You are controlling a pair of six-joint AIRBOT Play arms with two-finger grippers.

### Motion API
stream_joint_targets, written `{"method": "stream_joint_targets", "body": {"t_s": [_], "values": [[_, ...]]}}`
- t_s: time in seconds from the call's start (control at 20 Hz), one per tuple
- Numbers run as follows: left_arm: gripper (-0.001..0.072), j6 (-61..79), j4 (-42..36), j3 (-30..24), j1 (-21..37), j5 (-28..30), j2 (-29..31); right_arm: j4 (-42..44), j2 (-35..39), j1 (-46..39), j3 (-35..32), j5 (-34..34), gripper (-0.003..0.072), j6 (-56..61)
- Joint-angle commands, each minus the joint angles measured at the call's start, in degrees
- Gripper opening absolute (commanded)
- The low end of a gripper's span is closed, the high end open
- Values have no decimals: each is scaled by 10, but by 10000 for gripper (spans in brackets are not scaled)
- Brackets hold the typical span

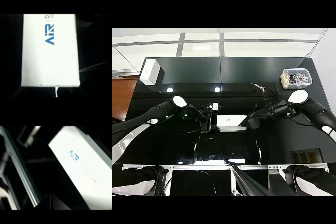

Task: Fold the box and place the chain.

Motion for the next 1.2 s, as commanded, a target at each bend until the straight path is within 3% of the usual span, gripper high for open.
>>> {"method": "stream_joint_targets", "body": {"t_s": [0.0, 0.3, 0.6, 0.8, 0.95, 1.15], "values": [[466, 0, 0, 0, 0, 0, 0, 139, -34, -3, -28, -63, 14, 45], [466, 0, 0, 0, 0, 0, 0, 96, -90, 10, -28, -98, 14, 57], [466, 0, 0, 0, 0, 0, 0, 22, -98, 25, -28, -130, 14, 97], [467, 0, 0, 0, 0, 0, 0, 22, -97, 25, -25, -131, 14, 94], [466, 0, 0, 0, 0, 0, 0, 21, -91, 10, 5, -74, 14, 83], [466, 0, 0, 0, 0, 0, 0, -4, -42, -77, 88, 74, 14, 82]]}}
